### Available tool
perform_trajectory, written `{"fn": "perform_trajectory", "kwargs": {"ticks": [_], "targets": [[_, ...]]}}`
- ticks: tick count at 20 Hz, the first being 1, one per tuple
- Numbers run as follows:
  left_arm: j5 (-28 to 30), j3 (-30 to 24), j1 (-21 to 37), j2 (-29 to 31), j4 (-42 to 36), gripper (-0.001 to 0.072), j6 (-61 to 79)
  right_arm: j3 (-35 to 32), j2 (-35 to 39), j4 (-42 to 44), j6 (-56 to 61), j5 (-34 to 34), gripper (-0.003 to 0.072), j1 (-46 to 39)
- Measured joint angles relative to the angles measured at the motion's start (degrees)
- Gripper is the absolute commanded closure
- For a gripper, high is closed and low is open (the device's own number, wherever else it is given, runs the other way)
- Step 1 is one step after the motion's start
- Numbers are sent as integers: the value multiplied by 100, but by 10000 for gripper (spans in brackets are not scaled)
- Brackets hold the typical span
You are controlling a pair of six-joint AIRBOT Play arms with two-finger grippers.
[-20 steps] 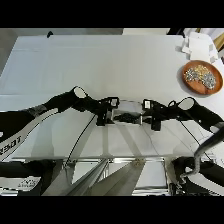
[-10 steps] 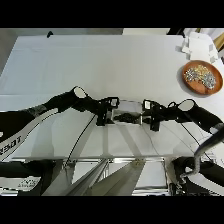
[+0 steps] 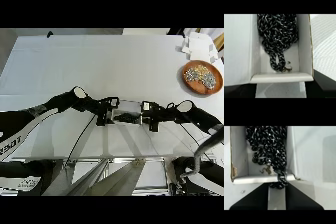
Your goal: Fold the box and place the chain.
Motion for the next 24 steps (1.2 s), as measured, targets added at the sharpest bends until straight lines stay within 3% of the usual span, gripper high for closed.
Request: {"fn": "perform_trajectory", "kwargs": {"ticks": [2,3,10,16,21,24], "targets": [[0,0,0,0,2,318,0,-2,0,-122,9,-9,663,35],[0,0,0,0,2,318,0,-2,0,-195,55,-13,676,44],[0,0,0,0,2,318,0,-11,221,-632,317,66,676,-7],[-2,0,0,0,0,318,0,-11,1019,-608,483,616,676,-433],[0,0,0,0,2,318,0,-7,1707,378,992,1198,675,-411],[0,0,0,0,2,318,0,-7,1834,1224,1390,933,675,-68]]}}
